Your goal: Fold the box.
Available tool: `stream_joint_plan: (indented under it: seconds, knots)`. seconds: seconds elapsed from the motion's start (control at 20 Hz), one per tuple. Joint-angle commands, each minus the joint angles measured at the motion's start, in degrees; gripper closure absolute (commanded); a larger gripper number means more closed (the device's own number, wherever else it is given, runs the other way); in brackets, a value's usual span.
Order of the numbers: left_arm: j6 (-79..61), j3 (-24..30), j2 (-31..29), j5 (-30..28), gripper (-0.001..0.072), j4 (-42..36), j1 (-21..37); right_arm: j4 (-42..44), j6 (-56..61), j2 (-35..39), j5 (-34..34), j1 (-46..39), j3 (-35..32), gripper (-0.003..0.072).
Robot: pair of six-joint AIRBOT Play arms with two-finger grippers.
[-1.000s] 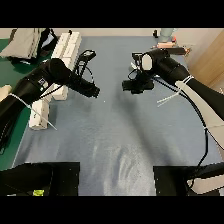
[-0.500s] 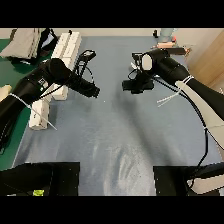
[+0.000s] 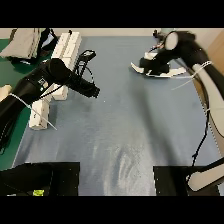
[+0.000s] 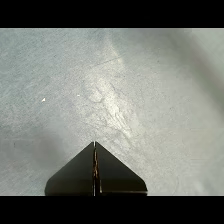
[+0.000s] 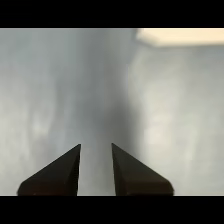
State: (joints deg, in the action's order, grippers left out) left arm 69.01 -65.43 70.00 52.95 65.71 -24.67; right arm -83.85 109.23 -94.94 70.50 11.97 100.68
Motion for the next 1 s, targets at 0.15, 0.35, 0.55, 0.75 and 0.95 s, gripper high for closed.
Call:
stream_joint_plan:
  seconds: [0.15,0.35,0.55,0.75,0.95]
  knots:
    - [0.0,0.0,0.0,0.0,0.0695,0.0,0.0,21.9,-16.4,-11.8,-7.6,-32.7,11.0,0.0383]
    - [0.0,0.0,0.0,0.0,0.0695,0.0,0.0,37.6,-24.3,-20.6,-13.6,-43.5,11.1,0.0383]
    - [0.0,0.0,0.0,0.0,0.0695,0.0,0.0,45.0,-33.0,-26.9,-16.0,-43.7,11.1,0.0383]
    - [0.0,0.0,0.0,0.0,0.0695,0.0,0.0,49.3,-38.4,-29.2,-19.4,-41.5,11.1,0.0383]
    - [0.0,0.0,0.0,0.0,0.0695,0.0,0.0,49.5,-39.4,-29.3,-21.5,-39.3,12.0,0.0384]
